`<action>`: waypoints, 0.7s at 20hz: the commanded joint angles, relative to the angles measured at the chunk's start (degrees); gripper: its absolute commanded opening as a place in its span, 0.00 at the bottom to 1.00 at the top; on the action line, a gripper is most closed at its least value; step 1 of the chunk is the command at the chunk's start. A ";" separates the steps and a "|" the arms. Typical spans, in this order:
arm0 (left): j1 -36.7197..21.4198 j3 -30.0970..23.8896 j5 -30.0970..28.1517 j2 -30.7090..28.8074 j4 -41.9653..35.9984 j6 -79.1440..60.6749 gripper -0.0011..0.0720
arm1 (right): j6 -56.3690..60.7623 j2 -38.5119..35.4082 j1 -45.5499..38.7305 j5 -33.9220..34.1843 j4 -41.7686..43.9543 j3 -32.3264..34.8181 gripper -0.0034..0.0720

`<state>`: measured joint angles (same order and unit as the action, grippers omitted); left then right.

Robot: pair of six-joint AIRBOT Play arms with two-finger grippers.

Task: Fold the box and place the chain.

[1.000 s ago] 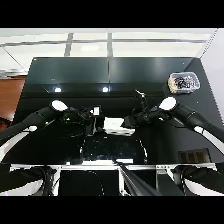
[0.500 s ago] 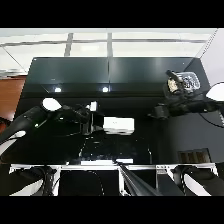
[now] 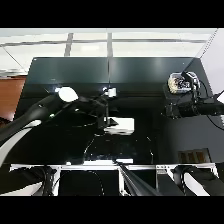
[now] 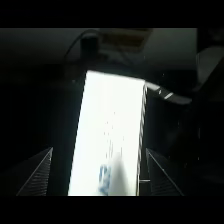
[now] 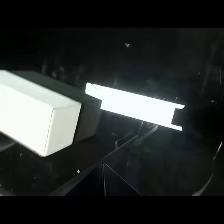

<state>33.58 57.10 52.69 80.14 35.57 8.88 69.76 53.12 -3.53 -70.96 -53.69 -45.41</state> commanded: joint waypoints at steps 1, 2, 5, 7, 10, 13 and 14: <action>3.37 7.15 0.63 8.52 3.13 6.10 0.99 | 0.11 -0.11 -0.26 2.03 -0.63 0.44 0.06; 3.50 8.13 1.60 9.81 4.13 7.74 0.99 | 0.15 -0.11 -0.26 2.25 -1.25 0.44 0.06; 3.50 8.72 3.67 10.45 4.52 8.09 0.99 | 0.13 -0.11 -0.26 3.13 -2.05 0.44 0.06; 3.54 8.76 5.33 10.45 5.33 8.13 0.99 | 0.11 -0.11 -0.26 4.17 -2.32 0.44 0.06; 4.42 9.07 7.96 10.43 8.44 8.70 0.99 | 0.11 -0.09 -0.26 5.68 -2.54 0.44 0.06; 5.75 10.75 9.66 10.40 13.35 10.19 0.99 | 0.11 -0.09 -0.26 5.90 -2.78 0.46 0.06; 6.21 11.50 10.08 10.40 14.86 11.10 0.99 | 0.11 -0.09 -0.26 5.88 -3.17 0.46 0.06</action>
<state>38.74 67.11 60.55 90.43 45.82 18.26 69.89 53.08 -3.79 -65.63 -56.23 -44.99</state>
